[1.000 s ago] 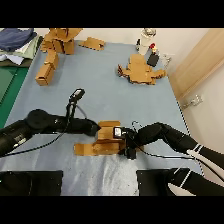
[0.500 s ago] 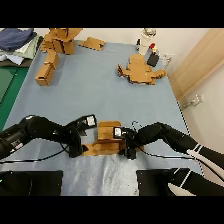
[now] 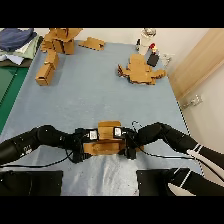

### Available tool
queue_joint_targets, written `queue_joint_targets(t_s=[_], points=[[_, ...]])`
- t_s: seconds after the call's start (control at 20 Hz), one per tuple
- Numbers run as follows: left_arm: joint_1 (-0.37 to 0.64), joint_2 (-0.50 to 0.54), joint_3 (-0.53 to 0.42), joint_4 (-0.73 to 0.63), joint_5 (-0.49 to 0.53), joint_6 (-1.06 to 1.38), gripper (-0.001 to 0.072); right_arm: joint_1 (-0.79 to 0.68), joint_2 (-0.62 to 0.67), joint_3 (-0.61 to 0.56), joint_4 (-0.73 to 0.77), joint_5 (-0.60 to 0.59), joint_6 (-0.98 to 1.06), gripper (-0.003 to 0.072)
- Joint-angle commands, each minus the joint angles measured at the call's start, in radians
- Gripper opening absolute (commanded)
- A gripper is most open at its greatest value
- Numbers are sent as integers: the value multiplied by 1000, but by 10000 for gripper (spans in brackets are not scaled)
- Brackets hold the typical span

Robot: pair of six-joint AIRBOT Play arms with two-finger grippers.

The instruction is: Fold the box.

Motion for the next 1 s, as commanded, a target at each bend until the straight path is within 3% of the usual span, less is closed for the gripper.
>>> queue_joint_targets(t_s=[0.0,0.15,0.25,0.55,0.6,0.65,0.95], points=[[-1,17,-59,-136,41,126,685,1,1,0,0,0,0,500],[-1,16,-59,-172,55,145,681,1,1,0,0,1,0,500],[-1,13,-58,-174,84,145,517,1,1,0,0,0,0,500],[-26,-23,-56,-204,104,145,514,1,1,0,0,0,0,500],[-29,-23,-56,-224,109,145,366,1,1,0,0,1,0,500],[-33,-23,-56,-224,126,145,284,1,1,0,0,0,0,500],[-45,-36,-52,-223,168,144,265,1,1,-1,0,1,0,500]])
